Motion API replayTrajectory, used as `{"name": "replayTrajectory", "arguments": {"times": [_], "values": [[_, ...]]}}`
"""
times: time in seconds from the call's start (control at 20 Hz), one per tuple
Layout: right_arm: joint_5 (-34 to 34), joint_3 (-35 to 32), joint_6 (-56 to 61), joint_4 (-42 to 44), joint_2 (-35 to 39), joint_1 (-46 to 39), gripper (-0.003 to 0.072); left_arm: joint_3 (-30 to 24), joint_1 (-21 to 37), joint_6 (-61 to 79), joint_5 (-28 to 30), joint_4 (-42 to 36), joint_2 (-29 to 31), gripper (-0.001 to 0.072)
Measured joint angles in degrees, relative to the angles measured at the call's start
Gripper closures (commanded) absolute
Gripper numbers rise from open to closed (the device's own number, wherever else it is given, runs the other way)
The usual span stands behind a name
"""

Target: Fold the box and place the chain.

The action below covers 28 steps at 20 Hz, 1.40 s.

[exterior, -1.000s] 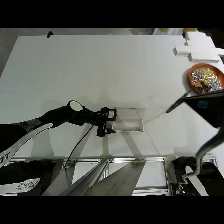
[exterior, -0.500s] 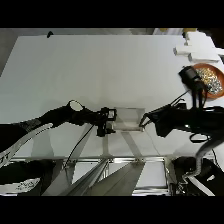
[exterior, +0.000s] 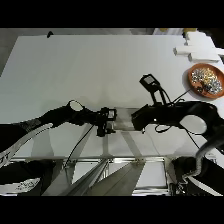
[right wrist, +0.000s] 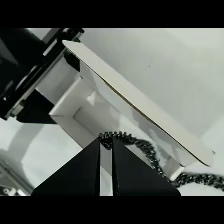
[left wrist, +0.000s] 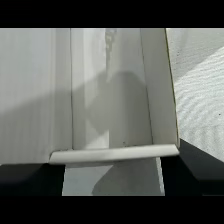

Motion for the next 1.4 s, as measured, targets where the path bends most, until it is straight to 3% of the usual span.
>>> {"name": "replayTrajectory", "arguments": {"times": [0.25,0.35,0.4,0.55,0.75,0.9,1.05,1.2,1.4], "values": [[-1.55,-0.02,-1.05,-0.39,-6.64,1.6,0.0662,0.0,0.0,0.0,0.0,0.0,0.0,0.0437],[-1.53,-0.02,-1.2,-0.42,-8.35,1.77,0.0483,0.0,0.0,0.0,0.0,0.0,0.0,0.0437],[-1.31,-0.02,-1.36,-0.42,-8.92,1.79,0.0459,0.02,0.0,0.0,0.0,0.0,0.0,0.0437],[1.16,0.07,-3.19,-0.39,-8.13,0.79,0.047,0.0,0.0,0.0,0.0,0.0,0.0,0.0437],[9.14,0.09,-9.53,-1.64,-0.55,-5.35,0.053,0.0,0.0,0.0,0.0,0.0,0.0,0.0437],[13.03,-2.19,-21.49,-1.86,5.29,-11.65,0.0528,0.0,0.0,0.0,-0.02,0.0,0.02,0.0437],[13.18,-8.83,-36.06,-0.63,7.82,-16.55,0.0499,0.0,0.0,0.0,0.0,0.0,0.0,0.0437],[9.97,-16.26,-48.74,2.32,7.65,-18.53,0.0445,0.02,0.0,0.0,0.0,0.0,0.0,0.0437],[4.09,-22.43,-67.34,11.17,5.38,-19.45,0.0449,0.0,0.0,0.0,-0.02,0.0,0.0,0.0437]]}}
